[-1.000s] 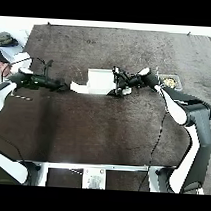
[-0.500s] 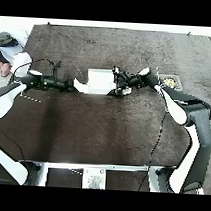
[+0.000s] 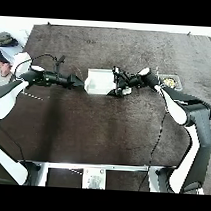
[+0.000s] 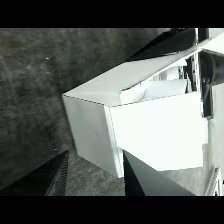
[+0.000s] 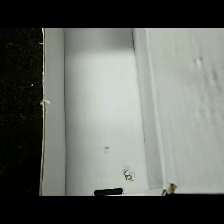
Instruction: Fold the box and place the chain.
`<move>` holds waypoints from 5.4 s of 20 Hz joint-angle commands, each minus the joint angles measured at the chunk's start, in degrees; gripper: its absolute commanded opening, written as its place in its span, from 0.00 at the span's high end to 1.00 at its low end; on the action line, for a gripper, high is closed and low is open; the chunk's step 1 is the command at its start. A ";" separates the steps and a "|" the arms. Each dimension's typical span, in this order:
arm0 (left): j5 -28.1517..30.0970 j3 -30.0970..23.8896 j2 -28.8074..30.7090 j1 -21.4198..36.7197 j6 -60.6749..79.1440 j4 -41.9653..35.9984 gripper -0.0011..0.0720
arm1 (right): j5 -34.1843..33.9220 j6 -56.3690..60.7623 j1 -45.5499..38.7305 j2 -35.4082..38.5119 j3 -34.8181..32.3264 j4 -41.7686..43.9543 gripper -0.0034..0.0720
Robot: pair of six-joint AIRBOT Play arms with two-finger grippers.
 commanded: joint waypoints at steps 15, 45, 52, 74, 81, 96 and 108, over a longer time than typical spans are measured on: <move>1.16 11.08 0.22 -8.22 -18.03 17.88 0.49 | 0.02 0.02 0.04 0.00 -0.02 0.00 0.43; -11.74 38.80 -11.87 -22.53 -58.25 61.92 0.51 | 0.02 0.02 0.04 0.00 -0.02 0.00 0.43; -12.04 39.54 -13.44 -25.14 -63.41 69.77 0.52 | 0.02 0.02 0.04 0.00 -0.02 0.02 0.43; -11.98 39.52 -13.53 -25.55 -72.46 71.30 0.93 | 0.04 0.02 0.04 0.00 -0.02 0.00 0.43; -12.61 39.54 -13.07 -25.53 -60.81 64.32 0.12 | 0.02 0.02 0.04 0.00 -0.02 0.02 0.43; -12.20 39.28 4.42 -15.58 -21.38 50.36 0.00 | 0.02 0.02 0.04 0.00 -0.02 0.00 0.43; 0.85 27.15 2.99 -1.38 12.09 21.53 0.02 | 0.04 0.02 0.04 0.00 -0.02 0.00 0.43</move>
